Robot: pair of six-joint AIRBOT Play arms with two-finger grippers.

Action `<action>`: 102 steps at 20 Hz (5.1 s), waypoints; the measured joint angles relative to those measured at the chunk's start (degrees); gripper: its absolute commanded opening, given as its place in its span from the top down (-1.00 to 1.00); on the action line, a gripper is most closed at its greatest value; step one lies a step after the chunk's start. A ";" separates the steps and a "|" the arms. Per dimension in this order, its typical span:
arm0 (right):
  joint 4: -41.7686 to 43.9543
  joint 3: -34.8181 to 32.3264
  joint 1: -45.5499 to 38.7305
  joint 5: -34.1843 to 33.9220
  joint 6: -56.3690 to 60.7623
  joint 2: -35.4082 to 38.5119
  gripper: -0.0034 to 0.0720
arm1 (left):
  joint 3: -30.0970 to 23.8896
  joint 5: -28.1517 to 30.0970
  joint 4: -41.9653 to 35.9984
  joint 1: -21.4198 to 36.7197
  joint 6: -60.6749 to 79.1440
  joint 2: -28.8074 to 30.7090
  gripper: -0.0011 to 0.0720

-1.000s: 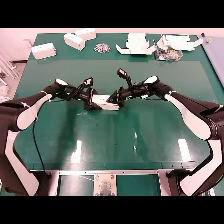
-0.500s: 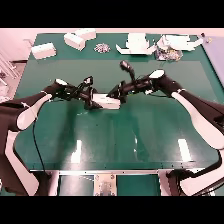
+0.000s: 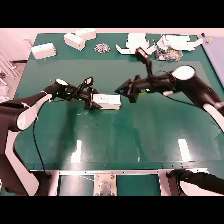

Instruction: Fold the box and place the chain.

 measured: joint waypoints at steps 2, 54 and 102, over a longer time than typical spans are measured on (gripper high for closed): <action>-7.13 -7.13 -0.04 -5.20 4.92 7.43 0.91 | 0.00 0.00 0.00 0.00 0.00 0.00 -0.75; -18.95 -36.87 -7.50 -19.21 18.21 32.30 0.90 | -2.78 40.59 14.82 34.07 -42.95 15.78 0.57; -13.40 -44.68 -7.45 -44.94 17.57 33.68 0.91 | -76.52 39.23 -55.23 10.29 16.81 79.38 0.92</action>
